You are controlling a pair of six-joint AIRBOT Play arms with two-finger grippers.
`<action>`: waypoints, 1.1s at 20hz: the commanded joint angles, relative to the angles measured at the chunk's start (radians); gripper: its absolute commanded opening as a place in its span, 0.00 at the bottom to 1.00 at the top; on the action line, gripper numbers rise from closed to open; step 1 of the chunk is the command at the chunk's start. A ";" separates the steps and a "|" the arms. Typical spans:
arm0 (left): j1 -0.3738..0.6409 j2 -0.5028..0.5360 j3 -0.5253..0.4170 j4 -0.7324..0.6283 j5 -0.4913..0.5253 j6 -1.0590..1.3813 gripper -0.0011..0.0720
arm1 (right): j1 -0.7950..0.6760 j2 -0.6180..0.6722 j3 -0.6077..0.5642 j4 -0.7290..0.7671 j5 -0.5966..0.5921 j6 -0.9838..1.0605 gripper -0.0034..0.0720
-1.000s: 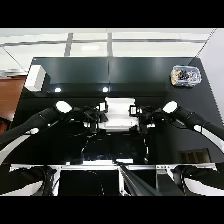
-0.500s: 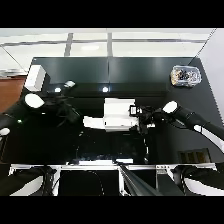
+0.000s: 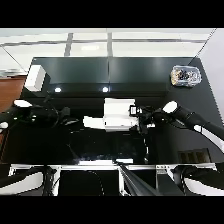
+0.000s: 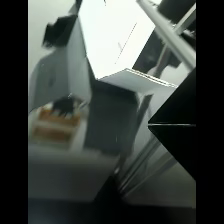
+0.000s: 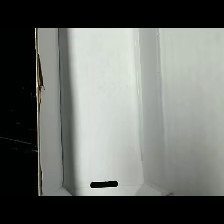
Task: Fold the box and place the chain.
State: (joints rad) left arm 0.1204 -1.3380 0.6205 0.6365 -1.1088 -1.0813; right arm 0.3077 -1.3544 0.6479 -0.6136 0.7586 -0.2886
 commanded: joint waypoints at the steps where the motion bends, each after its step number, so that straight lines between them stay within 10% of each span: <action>1: -0.128 -0.072 0.000 -0.050 0.057 -0.011 0.04 | 0.000 -0.001 0.000 0.000 0.000 0.000 0.44; 11: -0.257 -0.091 0.034 -0.196 0.019 0.225 0.04 | 0.000 -0.001 0.000 0.000 0.000 0.001 0.44; 12: -0.257 -0.091 0.045 -0.196 0.019 0.225 0.11 | 0.000 -0.001 0.000 0.000 0.000 0.000 0.44; 15: -0.257 -0.091 0.084 -0.196 0.019 0.225 0.84 | 0.000 -0.001 0.000 0.000 0.000 0.000 0.44; 22: -0.374 -0.091 0.164 -0.150 0.067 0.160 0.90 | 0.000 -0.001 0.000 0.000 0.000 0.001 0.44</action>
State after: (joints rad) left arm -0.2024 -1.4284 0.7555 0.4519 -1.0813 -0.8745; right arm 0.3077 -1.3548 0.6479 -0.6136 0.7586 -0.2882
